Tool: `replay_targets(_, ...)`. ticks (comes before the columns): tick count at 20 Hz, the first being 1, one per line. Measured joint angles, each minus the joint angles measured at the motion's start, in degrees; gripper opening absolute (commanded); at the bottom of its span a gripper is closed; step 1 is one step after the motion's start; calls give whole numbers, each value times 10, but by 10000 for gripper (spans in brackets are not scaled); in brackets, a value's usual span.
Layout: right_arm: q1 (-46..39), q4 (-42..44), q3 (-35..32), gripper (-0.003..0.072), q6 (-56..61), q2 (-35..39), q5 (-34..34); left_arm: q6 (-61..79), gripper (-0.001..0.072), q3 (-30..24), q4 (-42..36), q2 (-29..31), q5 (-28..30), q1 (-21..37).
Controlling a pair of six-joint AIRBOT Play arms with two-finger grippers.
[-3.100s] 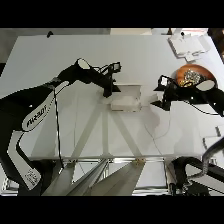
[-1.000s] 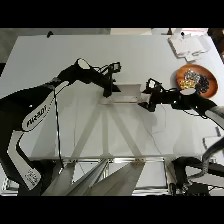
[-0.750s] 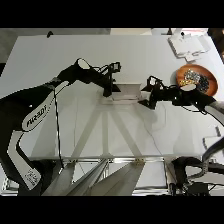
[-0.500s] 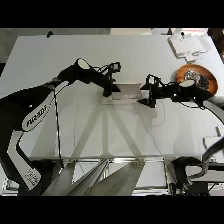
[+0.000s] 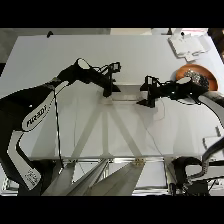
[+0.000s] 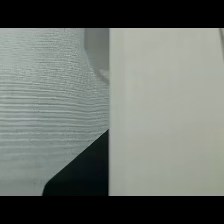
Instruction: Fold the box and place the chain.
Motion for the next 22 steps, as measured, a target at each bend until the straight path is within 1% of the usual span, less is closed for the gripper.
replay_targets(11, 1, 2, 11, 695, -6, -35, 19, 0, 16, 0, 0, 0, 0, 0)
replay_targets(22, 1, 0, 11, 695, -6, -38, 19, 0, 16, 0, 0, 0, 0, 0)
